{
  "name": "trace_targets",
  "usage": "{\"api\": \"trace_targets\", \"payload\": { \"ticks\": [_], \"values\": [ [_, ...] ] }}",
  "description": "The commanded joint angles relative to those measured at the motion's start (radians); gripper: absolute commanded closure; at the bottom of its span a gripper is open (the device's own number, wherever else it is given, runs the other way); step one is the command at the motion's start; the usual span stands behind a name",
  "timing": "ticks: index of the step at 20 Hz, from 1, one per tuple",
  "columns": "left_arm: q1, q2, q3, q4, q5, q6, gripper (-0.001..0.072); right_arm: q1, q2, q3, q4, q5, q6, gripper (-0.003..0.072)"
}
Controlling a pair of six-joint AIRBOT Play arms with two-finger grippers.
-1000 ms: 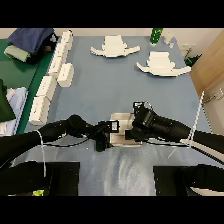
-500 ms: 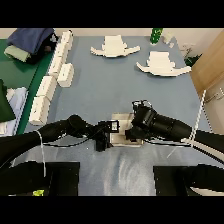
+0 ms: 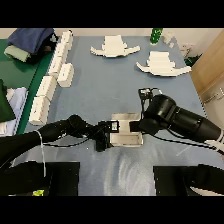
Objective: Fold the box.
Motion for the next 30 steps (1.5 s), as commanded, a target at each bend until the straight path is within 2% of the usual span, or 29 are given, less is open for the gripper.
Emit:
{"api": "trace_targets", "payload": {
  "ticks": [1,3,4,6,8,11,14,16,18,24,27,30],
  "values": [
    [0.001,0.0,0.001,0.0,0.0,0.0,0.0258,-0.109,0.036,0.006,-0.026,-0.071,-0.103,0.0684],
    [0.001,0.0,0.001,0.0,0.001,0.0,0.0258,-0.23,0.022,0.004,0.017,-0.003,-0.188,0.0685],
    [0.001,0.0,0.001,0.0,0.0,0.0,0.0257,-0.301,0.013,-0.004,0.089,0.064,-0.253,0.0685],
    [0.001,0.0,0.001,0.0,0.0,0.0,0.0258,-0.478,-0.026,-0.026,0.35,0.192,-0.442,0.0686],
    [0.001,0.0,0.001,0.0,0.0,0.0,0.0257,-0.643,-0.093,-0.037,0.636,0.245,-0.644,0.0686],
    [0.001,0.0,0.001,0.0,0.0,0.0,0.0257,-0.822,-0.233,-0.035,0.987,0.181,-0.92,0.0686],
    [0.001,0.0,0.001,0.0,0.001,0.0,0.0257,-0.895,-0.378,-0.03,1.184,0.024,-1.085,0.0686],
    [0.001,0.0,0.001,0.0,0.0,0.0,0.0257,-0.887,-0.45,-0.016,1.21,-0.086,-1.123,0.0686],
    [0.001,0.0,0.001,0.0,0.001,0.0,0.0258,-0.856,-0.488,-0.01,1.212,-0.148,-1.163,0.0685],
    [0.001,0.0,0.001,0.0,0.0,0.0,0.0257,-0.735,-0.442,-0.01,1.198,-0.23,-1.349,0.0685],
    [0.001,0.0,0.001,0.0,0.0,0.0,0.0258,-0.671,-0.364,-0.01,1.094,-0.22,-1.377,0.0685],
    [0.001,0.0,0.001,0.0,0.0,0.0,0.0258,-0.603,-0.245,-0.027,0.959,-0.076,-1.378,0.0685]
  ]
}}
